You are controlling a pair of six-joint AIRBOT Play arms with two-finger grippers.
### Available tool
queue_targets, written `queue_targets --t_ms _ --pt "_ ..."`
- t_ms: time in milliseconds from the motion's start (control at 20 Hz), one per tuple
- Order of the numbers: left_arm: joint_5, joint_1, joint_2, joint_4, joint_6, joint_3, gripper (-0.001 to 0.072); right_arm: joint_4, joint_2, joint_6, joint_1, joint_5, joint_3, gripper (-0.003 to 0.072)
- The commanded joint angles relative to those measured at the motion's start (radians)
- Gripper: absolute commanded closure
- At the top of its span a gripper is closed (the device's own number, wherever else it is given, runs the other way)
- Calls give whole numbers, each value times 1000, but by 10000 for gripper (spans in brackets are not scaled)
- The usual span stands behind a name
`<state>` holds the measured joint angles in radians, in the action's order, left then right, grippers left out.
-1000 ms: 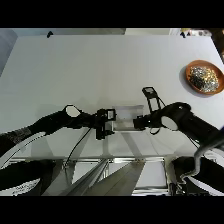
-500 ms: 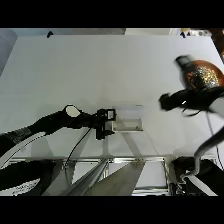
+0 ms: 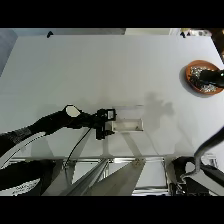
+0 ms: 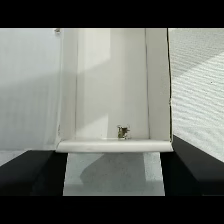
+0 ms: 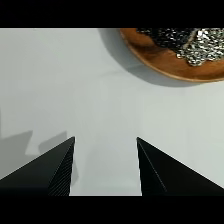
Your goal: Fold the box and place the chain.
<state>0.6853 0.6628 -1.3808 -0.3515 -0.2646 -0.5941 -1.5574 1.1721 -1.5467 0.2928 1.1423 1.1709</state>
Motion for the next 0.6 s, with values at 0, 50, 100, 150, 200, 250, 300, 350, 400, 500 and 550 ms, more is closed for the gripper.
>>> queue_targets --t_ms 0,50,100,150,200,250,300,350,400,500,550 --pt "0 0 0 0 0 0 397 -3 207 11 100 26 168 387" --pt "0 0 0 0 0 0 397 -16 257 11 106 19 219 389" --pt "0 0 0 0 0 0 397 -19 302 11 109 14 263 389" --pt "0 0 0 0 0 0 397 -20 352 10 114 11 308 389" --pt "0 0 0 0 0 0 397 -19 400 2 120 10 348 389" --pt "0 0 0 0 0 0 397 -19 443 -6 126 10 377 389" --pt "0 0 0 0 0 0 397 -17 481 -20 132 5 397 389" --pt "0 0 0 0 0 0 397 -13 515 -23 135 -4 411 389" --pt "0 0 0 0 0 0 397 -13 540 -22 137 -15 414 390" --pt "0 0 0 0 0 0 397 -15 578 -24 138 -31 414 392" --pt "0 0 0 0 0 0 397 -18 595 -24 138 -37 414 395"
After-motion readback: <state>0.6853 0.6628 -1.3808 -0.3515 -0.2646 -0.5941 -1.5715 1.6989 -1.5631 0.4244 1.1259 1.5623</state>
